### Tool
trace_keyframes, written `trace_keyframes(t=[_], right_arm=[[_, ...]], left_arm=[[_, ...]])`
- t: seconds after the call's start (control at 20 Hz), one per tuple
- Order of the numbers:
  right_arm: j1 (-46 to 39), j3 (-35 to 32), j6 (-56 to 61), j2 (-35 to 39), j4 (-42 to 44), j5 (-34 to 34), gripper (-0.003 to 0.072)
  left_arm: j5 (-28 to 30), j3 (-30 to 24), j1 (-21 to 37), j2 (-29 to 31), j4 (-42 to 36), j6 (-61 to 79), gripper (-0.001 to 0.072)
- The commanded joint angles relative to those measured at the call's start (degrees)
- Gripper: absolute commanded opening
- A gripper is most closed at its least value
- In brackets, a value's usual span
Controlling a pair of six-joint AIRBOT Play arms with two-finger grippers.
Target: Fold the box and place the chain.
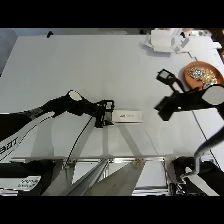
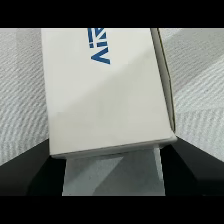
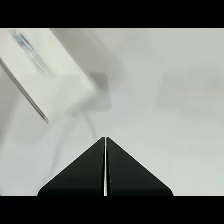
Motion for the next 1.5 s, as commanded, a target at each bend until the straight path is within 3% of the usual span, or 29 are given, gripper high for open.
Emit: trace_keyframes(t=[0.0,0.2,0.5,1.15,1.2,1.3,1.45], right_arm=[[-11.85,-0.63,17.86,1.57,-12.15,8.15,0.0015],[-20.57,-1.51,18.91,1.57,-12.63,10.91,0.0017],[-22.25,-1.49,21.29,1.57,-11.54,19.71,0.0017],[-22.25,-1.49,21.29,1.6,-11.54,19.87,0.0017],[-22.25,-1.49,21.29,1.6,-11.54,19.87,0.0017],[-22.25,-1.49,21.29,1.57,-11.54,19.87,0.0017],[-22.25,-1.49,21.29,1.57,-11.54,19.87,0.0017]], left_arm=[[0.0,0.04,0.04,0.04,0.04,0.04,0.0207],[0.0,0.04,0.04,0.04,0.04,0.04,0.0207],[0.0,0.04,0.04,0.04,0.02,0.13,0.0207],[-2.14,0.04,0.02,0.02,-0.44,0.15,0.0205],[-2.12,0.04,0.04,0.04,-0.61,0.13,0.0197],[-2.23,0.04,0.17,0.85,0.15,-0.02,0.0006],[-2.01,0.04,0.66,5.55,0.11,-0.13,0.0005]])
